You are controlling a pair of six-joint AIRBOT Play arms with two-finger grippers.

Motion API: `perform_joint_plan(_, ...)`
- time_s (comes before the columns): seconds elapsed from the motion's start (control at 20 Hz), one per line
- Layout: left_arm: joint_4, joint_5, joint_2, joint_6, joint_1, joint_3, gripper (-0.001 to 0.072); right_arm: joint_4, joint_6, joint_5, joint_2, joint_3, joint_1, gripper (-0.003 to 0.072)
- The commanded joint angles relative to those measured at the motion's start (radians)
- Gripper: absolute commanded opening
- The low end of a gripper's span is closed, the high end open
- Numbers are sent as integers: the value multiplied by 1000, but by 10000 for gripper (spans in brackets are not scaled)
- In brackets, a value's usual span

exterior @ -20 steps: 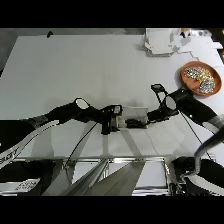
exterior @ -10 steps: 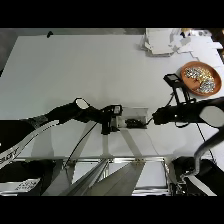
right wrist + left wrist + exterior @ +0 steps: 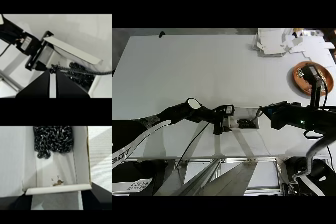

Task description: Fold the box and place the chain.

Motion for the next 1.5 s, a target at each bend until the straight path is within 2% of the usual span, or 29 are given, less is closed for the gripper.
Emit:
perform_joint_plan(0.0, 0, 0, 0, 0, 0, 0, 208, 41, -37, -48, 5, -15, 1, 19)
perform_joint_plan(0.25, 0, 0, 0, 0, 0, 0, 208, 40, -90, -103, -13, -151, 1, 20)
perform_joint_plan(0.45, 0, 0, 0, 0, 0, 0, 208, 61, -177, -124, -103, -242, 1, 20)
perform_joint_plan(0.6, 0, 0, 0, 0, 0, 0, 208, 66, -228, -131, -196, -247, 1, 23)
perform_joint_plan(0.7, 0, 0, 0, 0, 0, 0, 208, 66, -234, -135, -241, -247, 0, 115)
perform_joint_plan(0.85, 0, 0, 0, 0, 0, 0, 208, 73, -253, -115, -254, -240, 0, 123)
perform_joint_plan(0.95, 0, 0, 0, 0, 0, 0, 208, 60, -253, -60, -245, -192, 0, 123)
perform_joint_plan(1.05, 0, 0, 0, 0, 0, 0, 208, -34, -246, 16, -233, -109, -1, 120)
perform_joint_plan(1.15, 0, 0, 0, 0, 0, 0, 208, -208, -162, 95, -231, -21, -1, 117)
perform_joint_plan(1.25, 0, 0, 0, 0, 0, 0, 208, -383, -63, 109, -231, 17, -8, 117)
perform_joint_plan(1.45, 0, 0, 0, 0, 0, 0, 208, -444, -26, 88, -271, 16, -172, 84)
